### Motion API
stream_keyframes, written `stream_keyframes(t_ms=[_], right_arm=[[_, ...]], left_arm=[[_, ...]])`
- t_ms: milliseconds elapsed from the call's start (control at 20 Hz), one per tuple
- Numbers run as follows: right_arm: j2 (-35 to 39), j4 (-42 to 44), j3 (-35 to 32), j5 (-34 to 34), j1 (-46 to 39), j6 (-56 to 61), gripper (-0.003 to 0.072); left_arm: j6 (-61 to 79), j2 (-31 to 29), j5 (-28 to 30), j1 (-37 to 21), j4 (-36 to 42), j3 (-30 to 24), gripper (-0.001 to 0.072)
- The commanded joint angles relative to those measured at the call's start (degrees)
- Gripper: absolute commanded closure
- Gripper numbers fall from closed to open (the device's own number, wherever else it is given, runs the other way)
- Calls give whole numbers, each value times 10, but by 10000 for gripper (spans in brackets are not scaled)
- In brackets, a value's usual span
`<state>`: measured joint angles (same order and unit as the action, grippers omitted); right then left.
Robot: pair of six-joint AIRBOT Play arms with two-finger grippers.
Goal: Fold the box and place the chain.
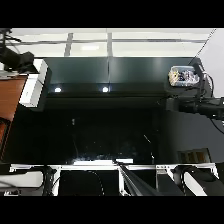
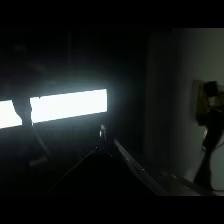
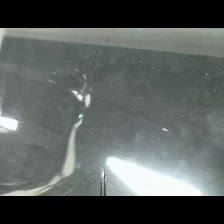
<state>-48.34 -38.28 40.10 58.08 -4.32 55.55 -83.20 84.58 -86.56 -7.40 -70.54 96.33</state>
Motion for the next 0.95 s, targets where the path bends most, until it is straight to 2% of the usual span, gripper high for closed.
stream_keyframes(t_ms=[0, 100, 200, 300, 450, 900], right_arm=[[0, -125, -13, -98, 35, 12, 672], [0, -181, -15, -126, 33, 19, 672], [0, -183, -15, -129, 33, 19, 672], [0, -183, -15, -129, 33, 19, 672], [0, -183, -15, -129, 33, 19, 672], [0, -183, -15, -129, 33, 19, 672]], left_arm=[[-7, -161, 194, 110, -24, -214, 686], [-8, -261, 291, 164, -40, -372, 686], [-8, -343, 354, 195, -44, -501, 685], [-8, -402, 383, 200, -38, -580, 685], [-9, -445, 372, 199, -37, -618, 683], [-8, -445, 369, 199, -38, -618, 683]])
